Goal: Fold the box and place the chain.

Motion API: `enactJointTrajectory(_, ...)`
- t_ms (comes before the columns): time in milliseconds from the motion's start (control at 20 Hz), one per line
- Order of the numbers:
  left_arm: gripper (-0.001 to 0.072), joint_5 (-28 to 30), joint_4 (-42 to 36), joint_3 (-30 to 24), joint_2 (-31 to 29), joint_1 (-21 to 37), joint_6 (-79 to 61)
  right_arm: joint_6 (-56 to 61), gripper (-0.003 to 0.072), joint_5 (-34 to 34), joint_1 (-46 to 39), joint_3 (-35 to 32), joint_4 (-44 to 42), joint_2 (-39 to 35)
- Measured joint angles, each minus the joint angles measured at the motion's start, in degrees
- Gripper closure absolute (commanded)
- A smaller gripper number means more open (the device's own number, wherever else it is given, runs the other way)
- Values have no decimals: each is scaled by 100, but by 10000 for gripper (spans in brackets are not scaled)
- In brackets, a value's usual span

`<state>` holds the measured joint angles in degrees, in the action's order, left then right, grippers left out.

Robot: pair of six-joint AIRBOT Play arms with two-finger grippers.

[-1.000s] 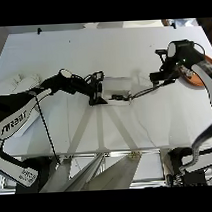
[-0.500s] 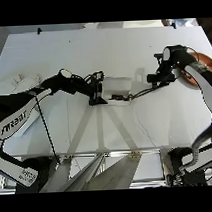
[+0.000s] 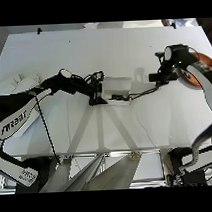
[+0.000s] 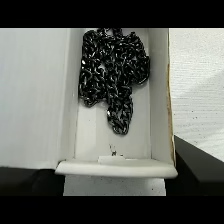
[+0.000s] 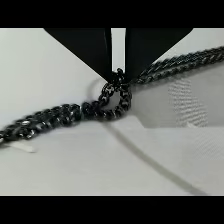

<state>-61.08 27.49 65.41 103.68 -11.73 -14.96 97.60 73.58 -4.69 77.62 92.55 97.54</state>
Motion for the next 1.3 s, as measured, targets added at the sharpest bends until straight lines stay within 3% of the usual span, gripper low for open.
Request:
enactJointTrajectory(350, 431, 0, 0, 0, 0, 0, 0, -1486, 672, 107, 125, 7, -815, -1292)
enactJointTrajectory(600, 431, 0, 0, 0, 0, 0, 0, -2061, 673, 197, 673, 7, -1123, -1958)
enactJointTrajectory(850, 431, 0, 0, 0, 0, 0, 0, -2358, 676, 249, 1606, 4, -1202, -2127)
enactJointTrajectory(1300, 431, 0, 0, 0, 0, 0, 0, -3206, 676, -531, 2765, 4, -1676, -2074)
